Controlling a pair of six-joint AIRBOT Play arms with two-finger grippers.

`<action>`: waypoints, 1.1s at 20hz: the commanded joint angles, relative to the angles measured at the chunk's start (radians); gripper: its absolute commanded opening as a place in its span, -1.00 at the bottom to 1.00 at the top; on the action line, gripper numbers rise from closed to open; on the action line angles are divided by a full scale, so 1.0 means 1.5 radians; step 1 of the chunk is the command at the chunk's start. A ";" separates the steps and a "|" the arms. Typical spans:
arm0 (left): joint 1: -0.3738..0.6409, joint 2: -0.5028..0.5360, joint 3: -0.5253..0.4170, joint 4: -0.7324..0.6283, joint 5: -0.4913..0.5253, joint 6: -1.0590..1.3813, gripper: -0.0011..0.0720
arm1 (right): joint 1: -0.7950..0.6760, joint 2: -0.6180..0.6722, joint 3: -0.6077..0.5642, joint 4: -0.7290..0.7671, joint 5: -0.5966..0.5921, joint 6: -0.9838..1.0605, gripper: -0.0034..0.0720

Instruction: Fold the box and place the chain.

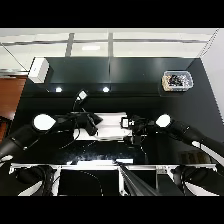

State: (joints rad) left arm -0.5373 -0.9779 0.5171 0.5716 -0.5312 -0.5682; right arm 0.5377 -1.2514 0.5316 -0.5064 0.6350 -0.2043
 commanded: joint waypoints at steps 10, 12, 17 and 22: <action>0.009 -0.079 0.052 0.179 -0.015 -0.003 -0.90 | 0.000 0.000 0.000 0.000 0.000 0.000 0.38; 0.053 -0.029 0.072 0.230 -0.097 -0.005 -0.90 | 0.000 0.000 0.000 0.000 0.000 0.000 0.38; 0.149 0.048 0.030 0.334 -0.356 0.110 -0.76 | 0.000 0.000 0.000 0.000 0.000 0.000 0.38; 0.098 0.042 -0.029 0.307 -0.263 0.215 0.97 | 0.000 0.000 0.000 0.000 0.000 0.000 0.38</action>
State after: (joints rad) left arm -0.3645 -0.9192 0.5152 1.0271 -0.9668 -0.3370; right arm 0.5377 -1.2514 0.5316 -0.5064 0.6342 -0.2047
